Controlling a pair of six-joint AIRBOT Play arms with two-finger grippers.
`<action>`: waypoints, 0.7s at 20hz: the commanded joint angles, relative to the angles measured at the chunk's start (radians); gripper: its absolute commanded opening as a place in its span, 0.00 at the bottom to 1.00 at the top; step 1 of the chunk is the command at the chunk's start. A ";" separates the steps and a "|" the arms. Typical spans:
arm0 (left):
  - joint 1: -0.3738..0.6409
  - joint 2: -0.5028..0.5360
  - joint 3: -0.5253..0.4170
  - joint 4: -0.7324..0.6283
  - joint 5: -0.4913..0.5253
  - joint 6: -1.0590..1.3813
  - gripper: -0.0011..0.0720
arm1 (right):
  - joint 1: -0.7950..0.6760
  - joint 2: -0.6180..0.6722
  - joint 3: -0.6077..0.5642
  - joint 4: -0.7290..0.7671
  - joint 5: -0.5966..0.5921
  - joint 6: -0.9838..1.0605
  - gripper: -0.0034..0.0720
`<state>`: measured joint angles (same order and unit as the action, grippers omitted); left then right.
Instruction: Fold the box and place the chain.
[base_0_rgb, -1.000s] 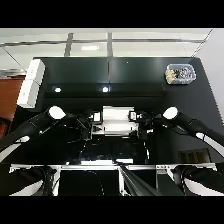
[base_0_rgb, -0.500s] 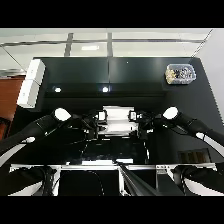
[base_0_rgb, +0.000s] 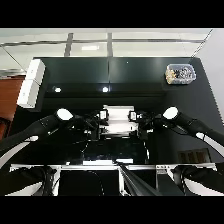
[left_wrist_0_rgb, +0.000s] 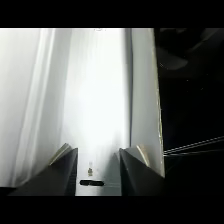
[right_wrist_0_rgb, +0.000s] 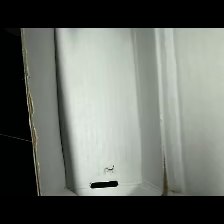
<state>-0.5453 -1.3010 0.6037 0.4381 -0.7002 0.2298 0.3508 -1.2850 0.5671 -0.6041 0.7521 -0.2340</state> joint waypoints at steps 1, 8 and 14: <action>0.002 -0.002 0.005 0.011 -0.007 0.002 0.09 | 0.000 0.000 0.001 0.002 0.000 0.002 0.32; 0.076 0.117 0.019 0.283 -0.026 -0.443 0.05 | 0.000 0.000 0.001 0.002 0.000 0.002 0.32; 0.397 0.324 0.015 0.613 -0.264 -1.124 0.05 | 0.000 0.000 0.001 0.002 0.000 0.002 0.32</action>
<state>-0.2924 -1.0512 0.6216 0.8963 -0.8570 -0.5110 0.3508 -1.2850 0.5671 -0.6022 0.7521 -0.2317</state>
